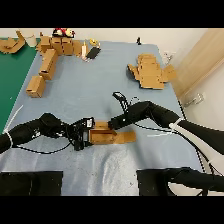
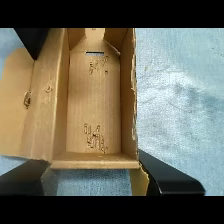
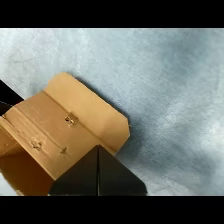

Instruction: Fold the box.

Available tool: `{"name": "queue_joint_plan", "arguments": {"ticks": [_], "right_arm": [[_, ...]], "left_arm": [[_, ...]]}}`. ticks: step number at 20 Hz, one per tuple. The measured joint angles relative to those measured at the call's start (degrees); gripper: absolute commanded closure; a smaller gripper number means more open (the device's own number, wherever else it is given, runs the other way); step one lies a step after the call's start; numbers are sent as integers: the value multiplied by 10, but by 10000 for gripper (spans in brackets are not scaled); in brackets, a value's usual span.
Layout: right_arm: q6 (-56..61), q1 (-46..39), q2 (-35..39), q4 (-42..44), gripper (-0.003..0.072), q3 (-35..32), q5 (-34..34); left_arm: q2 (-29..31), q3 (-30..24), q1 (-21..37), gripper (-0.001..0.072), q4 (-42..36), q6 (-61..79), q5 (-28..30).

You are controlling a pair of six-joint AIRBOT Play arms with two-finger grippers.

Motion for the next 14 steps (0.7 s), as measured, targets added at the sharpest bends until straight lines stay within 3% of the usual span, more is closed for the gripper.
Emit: {"name": "queue_joint_plan", "arguments": {"ticks": [6, 14], "right_arm": [[10, -1, 85, -51, 682, 20, -36], [124, 7, 252, -192, 682, 0, -222]], "left_arm": [[0, 0, 0, 203, 0, -1, 0], [0, 0, 0, 203, 0, -1, 0]]}}
